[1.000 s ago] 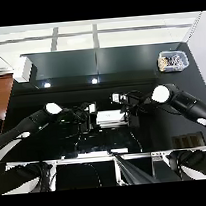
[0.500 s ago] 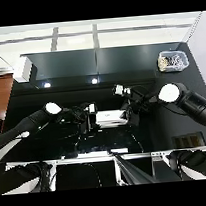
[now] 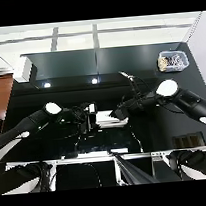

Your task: Fold the box and place the chain.

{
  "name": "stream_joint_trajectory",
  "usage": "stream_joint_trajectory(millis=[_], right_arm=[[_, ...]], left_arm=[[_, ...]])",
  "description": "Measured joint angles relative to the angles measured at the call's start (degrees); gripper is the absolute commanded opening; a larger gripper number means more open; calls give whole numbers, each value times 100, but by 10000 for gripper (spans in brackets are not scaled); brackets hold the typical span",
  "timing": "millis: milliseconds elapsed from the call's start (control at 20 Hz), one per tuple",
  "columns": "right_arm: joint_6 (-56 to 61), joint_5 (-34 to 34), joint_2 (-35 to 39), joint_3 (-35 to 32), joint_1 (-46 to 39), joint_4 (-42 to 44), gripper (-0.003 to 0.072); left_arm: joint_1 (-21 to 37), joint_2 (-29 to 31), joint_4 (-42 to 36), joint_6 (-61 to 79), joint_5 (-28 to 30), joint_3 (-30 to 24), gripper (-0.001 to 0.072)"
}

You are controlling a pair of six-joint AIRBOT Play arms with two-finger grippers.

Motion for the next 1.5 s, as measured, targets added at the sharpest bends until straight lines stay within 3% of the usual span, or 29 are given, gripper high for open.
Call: stream_joint_trajectory(millis=[450, 1050, 1500], right_arm=[[380, 20, -1029, 0, -4, 295, 13], [474, -111, -1191, -4, -15, -114, 12], [398, 1045, -608, 162, -898, -258, 12]], left_arm=[[0, -2, 4, -15, 0, -2, 416], [0, -2, 0, -4, 0, -2, 416], [0, -2, -2, 0, -4, -2, 416]])
